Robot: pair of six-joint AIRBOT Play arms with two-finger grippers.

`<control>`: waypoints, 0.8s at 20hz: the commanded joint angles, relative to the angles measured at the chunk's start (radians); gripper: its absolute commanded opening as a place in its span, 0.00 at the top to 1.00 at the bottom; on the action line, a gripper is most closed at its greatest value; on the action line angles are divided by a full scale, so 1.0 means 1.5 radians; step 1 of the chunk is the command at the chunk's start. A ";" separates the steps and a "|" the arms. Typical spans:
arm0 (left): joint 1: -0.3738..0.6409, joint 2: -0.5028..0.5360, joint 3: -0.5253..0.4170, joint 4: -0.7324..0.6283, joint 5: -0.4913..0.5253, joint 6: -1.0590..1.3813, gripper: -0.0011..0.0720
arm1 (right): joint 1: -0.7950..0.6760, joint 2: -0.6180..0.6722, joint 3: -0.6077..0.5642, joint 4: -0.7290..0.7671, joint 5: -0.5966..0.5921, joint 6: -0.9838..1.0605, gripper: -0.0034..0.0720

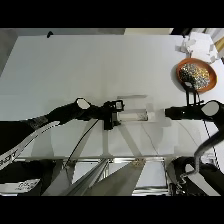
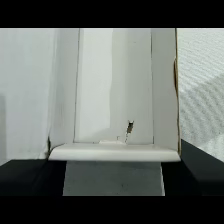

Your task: Fold the box and place the chain.

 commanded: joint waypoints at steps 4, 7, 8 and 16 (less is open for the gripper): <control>0.000 0.000 0.000 0.000 0.000 0.000 0.64 | -0.004 -0.100 -0.001 0.167 0.025 -0.110 0.93; 0.000 0.000 0.000 0.000 0.000 0.000 0.64 | -0.004 -0.109 -0.001 0.196 0.032 -0.130 0.93; 0.000 0.000 0.000 0.000 0.000 0.000 0.64 | -0.004 -0.110 -0.001 0.211 0.035 -0.144 0.93; 0.000 0.000 0.000 0.000 0.000 0.000 0.64 | -0.004 -0.052 0.002 0.328 0.072 -0.213 0.61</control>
